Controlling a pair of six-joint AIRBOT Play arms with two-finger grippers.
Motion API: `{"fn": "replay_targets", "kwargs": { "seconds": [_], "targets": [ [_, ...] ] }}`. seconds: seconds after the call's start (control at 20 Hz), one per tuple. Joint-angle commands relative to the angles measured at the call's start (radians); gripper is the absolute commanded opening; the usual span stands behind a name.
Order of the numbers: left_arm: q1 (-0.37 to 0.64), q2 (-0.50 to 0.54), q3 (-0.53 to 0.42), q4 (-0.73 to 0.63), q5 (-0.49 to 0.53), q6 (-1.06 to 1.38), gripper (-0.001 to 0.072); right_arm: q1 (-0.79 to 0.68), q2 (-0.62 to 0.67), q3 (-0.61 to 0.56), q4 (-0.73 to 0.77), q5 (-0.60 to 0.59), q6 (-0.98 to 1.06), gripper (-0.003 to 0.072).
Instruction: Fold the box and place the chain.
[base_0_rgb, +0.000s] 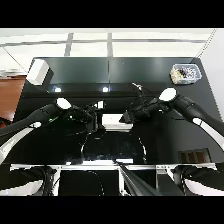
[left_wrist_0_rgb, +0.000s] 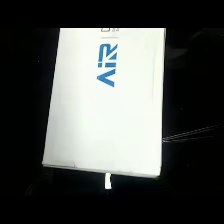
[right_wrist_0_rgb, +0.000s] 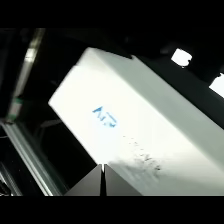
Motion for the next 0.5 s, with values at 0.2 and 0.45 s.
{"fn": "replay_targets", "kwargs": {
  "seconds": [0.2, 0.45],
  "targets": [
    [0.001, 0.0, 0.001, -0.002, -0.002, 0.0, 0.0483, 0.0, -0.058, -0.028, -0.022, -0.054, -0.008, 0.0015],
    [0.002, 0.0, 0.003, -0.004, 0.001, -0.003, 0.0483, -0.041, -0.009, 0.011, -0.015, 0.099, -0.086, 0.0015]
  ]
}}
